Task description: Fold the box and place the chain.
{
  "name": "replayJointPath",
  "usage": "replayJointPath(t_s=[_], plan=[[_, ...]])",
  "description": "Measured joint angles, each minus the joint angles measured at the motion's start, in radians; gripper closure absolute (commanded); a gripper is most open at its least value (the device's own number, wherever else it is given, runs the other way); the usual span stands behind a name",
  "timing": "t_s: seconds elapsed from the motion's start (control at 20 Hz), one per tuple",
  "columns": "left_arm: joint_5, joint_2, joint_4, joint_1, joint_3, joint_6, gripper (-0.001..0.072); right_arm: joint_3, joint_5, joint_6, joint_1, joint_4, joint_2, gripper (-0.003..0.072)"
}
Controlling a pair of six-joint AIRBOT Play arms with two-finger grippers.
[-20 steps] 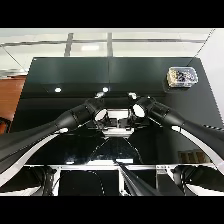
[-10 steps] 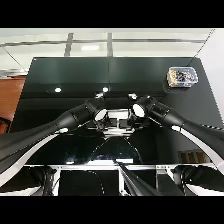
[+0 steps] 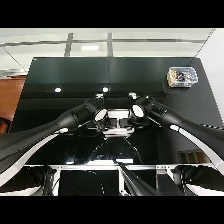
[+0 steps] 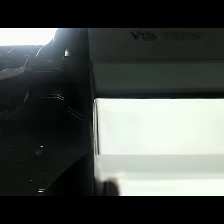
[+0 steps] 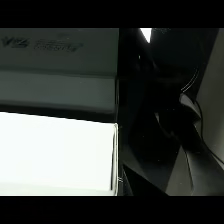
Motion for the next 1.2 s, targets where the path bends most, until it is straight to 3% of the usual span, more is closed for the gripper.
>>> replayJointPath(t_s=[0.05, 0.1, 0.2, 0.55, 0.6, 0.65, 0.7, 1.2], plan=[[0.000, 0.000, 0.000, 0.000, 0.000, 0.000, 0.0684, 0.000, 0.000, 0.000, 0.000, 0.000, -0.001, 0.0540], [0.000, 0.000, 0.000, 0.000, 0.000, 0.000, 0.0684, 0.000, 0.000, 0.000, 0.000, 0.000, -0.002, 0.0636], [-0.001, 0.000, 0.000, 0.000, 0.000, -0.003, 0.0684, 0.000, -0.003, 0.004, 0.000, -0.003, -0.003, 0.0679], [-0.008, 0.000, 0.004, 0.000, 0.000, -0.001, 0.0684, -0.001, -0.024, 0.016, 0.000, 0.022, -0.004, 0.0677], [-0.009, 0.000, 0.004, 0.000, 0.000, 0.000, 0.0684, -0.001, -0.025, 0.017, 0.000, 0.027, -0.004, 0.0633], [-0.009, 0.000, 0.004, 0.000, 0.000, 0.000, 0.0684, -0.001, -0.027, 0.019, 0.000, 0.032, -0.004, 0.0393], [-0.006, 0.000, 0.003, 0.000, 0.000, 0.000, 0.0684, 0.000, -0.037, 0.019, 0.000, 0.043, -0.004, 0.0294], [-0.005, 0.000, 0.000, 0.000, 0.000, -0.001, 0.0684, 0.000, -0.016, -0.004, 0.000, 0.027, -0.004, 0.0298]])
